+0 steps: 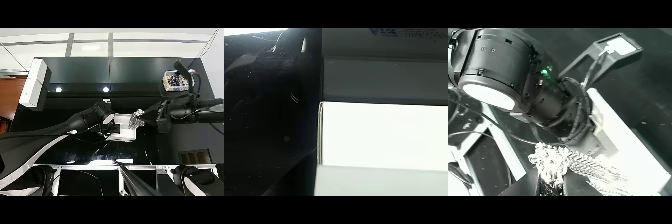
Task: Fold the box and place the chain.
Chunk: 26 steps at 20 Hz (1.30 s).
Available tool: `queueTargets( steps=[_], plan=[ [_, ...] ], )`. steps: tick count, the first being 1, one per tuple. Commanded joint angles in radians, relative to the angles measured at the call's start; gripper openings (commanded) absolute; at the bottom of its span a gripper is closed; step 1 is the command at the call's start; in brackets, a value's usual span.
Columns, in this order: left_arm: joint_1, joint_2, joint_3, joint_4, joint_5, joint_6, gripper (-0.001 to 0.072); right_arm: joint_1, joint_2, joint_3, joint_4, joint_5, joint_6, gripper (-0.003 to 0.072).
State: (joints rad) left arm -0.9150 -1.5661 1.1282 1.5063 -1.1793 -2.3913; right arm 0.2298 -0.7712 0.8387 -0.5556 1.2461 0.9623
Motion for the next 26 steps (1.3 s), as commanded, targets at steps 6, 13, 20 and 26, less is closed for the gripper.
queueTargets(
  steps=[6, 13, 20, 26],
  plan=[
    [0.0, 0.0, 0.001, 0.0, 0.0, -0.023, 0.0033, 0.143, -0.064, -0.164, -0.047, -0.248, 0.004, 0.0015],
    [0.0, 0.0, 0.001, 0.0, -0.011, -0.021, 0.0033, 0.165, -0.082, -0.242, -0.103, -0.344, 0.027, 0.0151],
    [0.0, 0.0, 0.005, 0.02, -0.031, -0.016, 0.0033, 0.117, -0.076, -0.241, -0.111, -0.318, 0.033, 0.0402],
    [0.0, 0.002, 0.058, 0.03, -0.026, -0.019, 0.0034, -0.022, -0.054, -0.241, -0.11, -0.19, 0.032, 0.0402]
  ],
)
